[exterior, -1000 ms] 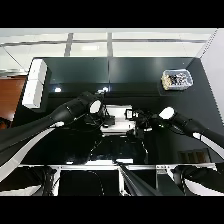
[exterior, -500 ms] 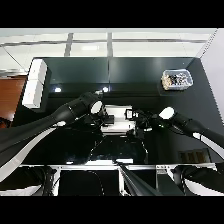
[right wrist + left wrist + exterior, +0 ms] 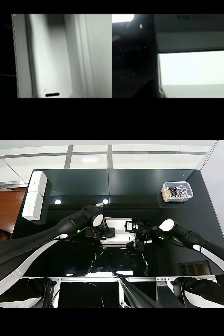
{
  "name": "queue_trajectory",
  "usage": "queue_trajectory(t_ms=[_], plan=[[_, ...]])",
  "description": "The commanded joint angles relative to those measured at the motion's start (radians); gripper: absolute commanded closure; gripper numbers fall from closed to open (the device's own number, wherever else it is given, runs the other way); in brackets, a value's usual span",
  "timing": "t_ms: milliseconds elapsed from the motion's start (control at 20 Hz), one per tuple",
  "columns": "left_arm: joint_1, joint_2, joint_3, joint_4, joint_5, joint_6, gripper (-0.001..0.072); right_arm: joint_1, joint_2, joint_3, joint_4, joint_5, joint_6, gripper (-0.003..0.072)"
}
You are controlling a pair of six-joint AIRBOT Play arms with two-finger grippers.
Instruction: Fold the box and place the chain.
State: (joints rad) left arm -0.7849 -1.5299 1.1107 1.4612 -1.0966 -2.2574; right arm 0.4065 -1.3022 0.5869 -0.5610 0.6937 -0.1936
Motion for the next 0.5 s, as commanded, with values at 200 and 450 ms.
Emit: queue_trajectory(t_ms=[200,450], plan=[[-0.007,-0.002,0.002,-0.011,0.019,0.004,0.069,0.0,0.0,0.001,-0.001,-0.002,-0.003,0.0591],[-0.012,-0.002,0.003,-0.021,0.009,0.005,0.0291,0.0,0.0,0.001,-0.001,-0.002,-0.003,0.0591]])
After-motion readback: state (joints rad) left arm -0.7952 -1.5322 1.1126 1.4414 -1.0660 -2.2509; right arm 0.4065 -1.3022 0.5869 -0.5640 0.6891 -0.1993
